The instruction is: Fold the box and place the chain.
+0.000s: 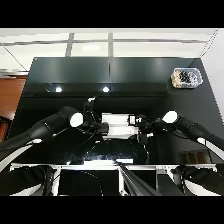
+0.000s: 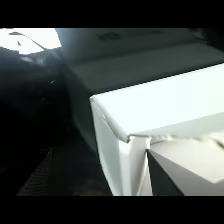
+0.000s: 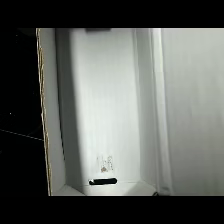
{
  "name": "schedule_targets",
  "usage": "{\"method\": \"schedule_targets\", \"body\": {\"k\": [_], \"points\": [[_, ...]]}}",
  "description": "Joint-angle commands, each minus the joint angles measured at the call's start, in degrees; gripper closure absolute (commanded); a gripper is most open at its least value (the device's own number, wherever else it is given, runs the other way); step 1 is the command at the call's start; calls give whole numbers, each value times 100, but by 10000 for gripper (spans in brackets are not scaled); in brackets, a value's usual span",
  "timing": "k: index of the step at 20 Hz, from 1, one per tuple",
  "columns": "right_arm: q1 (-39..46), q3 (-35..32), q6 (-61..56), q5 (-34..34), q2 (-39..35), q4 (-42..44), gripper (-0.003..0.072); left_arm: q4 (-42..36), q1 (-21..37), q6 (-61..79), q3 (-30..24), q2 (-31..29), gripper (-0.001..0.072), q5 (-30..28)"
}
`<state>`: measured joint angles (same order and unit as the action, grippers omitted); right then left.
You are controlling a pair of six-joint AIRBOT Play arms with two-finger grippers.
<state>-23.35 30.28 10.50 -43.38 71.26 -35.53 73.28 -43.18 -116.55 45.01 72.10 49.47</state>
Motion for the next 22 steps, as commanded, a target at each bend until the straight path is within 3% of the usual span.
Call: {"method": "schedule_targets", "body": {"k": [1,2,9,10,13,15,22], "points": [[2,0,0,2,-4,0,260,1412,-452,-1377,345,33,101,494],[2,0,0,2,-4,0,259,1462,-470,-1425,424,92,158,605],[2,0,0,-11,-4,-2,260,1364,-721,-1458,1462,994,160,1346],[2,0,0,-11,-4,-2,260,1340,-723,-1556,1556,1093,197,1429],[2,0,0,-13,-4,-2,260,1259,-723,-1639,1609,1241,230,1574],[2,0,0,-15,-4,0,259,1259,-741,-1663,1606,1263,362,1620],[2,0,-2,-39,-4,0,260,1283,-887,-1742,1609,1370,379,1537]]}}
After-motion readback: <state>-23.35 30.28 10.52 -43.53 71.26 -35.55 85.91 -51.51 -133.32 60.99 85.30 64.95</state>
